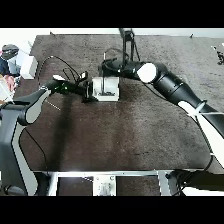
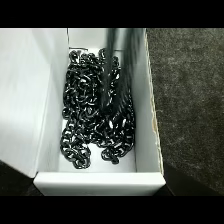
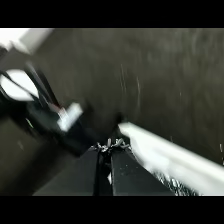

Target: Fold the box and place the chain.

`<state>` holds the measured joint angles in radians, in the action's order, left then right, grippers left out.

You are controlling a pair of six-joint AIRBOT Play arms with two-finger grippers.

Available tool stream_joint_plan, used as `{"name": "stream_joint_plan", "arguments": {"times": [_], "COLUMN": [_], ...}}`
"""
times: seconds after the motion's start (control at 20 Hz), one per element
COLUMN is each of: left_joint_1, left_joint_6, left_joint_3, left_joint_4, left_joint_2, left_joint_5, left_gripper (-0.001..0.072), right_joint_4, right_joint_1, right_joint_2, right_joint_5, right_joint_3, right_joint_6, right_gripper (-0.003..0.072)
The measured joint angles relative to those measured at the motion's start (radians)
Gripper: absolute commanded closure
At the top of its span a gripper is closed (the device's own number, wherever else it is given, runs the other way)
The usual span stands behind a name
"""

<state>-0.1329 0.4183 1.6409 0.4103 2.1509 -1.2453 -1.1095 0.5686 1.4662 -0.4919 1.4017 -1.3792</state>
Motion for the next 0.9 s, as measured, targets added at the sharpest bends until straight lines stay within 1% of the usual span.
{"name": "stream_joint_plan", "arguments": {"times": [0.05,0.1,0.15,0.35,0.4,0.45,0.5,0.6,0.65,0.75,0.9], "left_joint_1": [0.000,0.000,0.000,0.000,0.000,0.000,0.000,0.000,0.000,0.000,0.000], "left_joint_6": [0.000,0.000,0.000,0.000,0.000,0.000,0.000,0.000,0.000,0.000,0.000], "left_joint_3": [0.000,0.000,0.000,0.000,0.000,0.000,0.000,0.000,0.000,0.000,0.000], "left_joint_4": [0.000,0.000,0.000,0.000,0.000,0.000,0.000,0.000,0.000,0.000,0.000], "left_joint_2": [0.000,0.000,0.000,0.000,0.000,0.000,0.000,0.000,0.000,0.000,0.000], "left_joint_5": [0.000,0.000,0.000,0.000,0.000,0.000,0.000,0.000,0.000,0.000,0.000], "left_gripper": [0.0300,0.0301,0.0301,0.0301,0.0301,0.0301,0.0301,0.0301,0.0301,0.0301,0.0301], "right_joint_4": [-0.007,-0.016,-0.025,-0.047,-0.051,-0.049,-0.029,0.056,0.118,0.249,0.420], "right_joint_1": [-0.005,-0.011,-0.020,-0.063,-0.079,-0.097,-0.120,-0.177,-0.213,-0.289,-0.375], "right_joint_2": [0.007,0.011,0.015,0.021,0.023,0.023,0.023,0.025,0.033,0.074,0.182], "right_joint_5": [-0.010,-0.015,-0.017,-0.018,-0.012,-0.010,-0.007,-0.012,-0.034,-0.127,-0.288], "right_joint_3": [-0.016,-0.032,-0.046,-0.076,-0.079,-0.080,-0.081,-0.081,-0.071,-0.023,0.087], "right_joint_6": [0.000,0.000,0.000,0.040,0.066,0.101,0.154,0.300,0.389,0.562,0.758], "right_gripper": [0.0356,0.0277,0.0356,0.0358,0.0392,0.0465,0.0465,0.0465,0.0466,0.0466,0.0466]}}
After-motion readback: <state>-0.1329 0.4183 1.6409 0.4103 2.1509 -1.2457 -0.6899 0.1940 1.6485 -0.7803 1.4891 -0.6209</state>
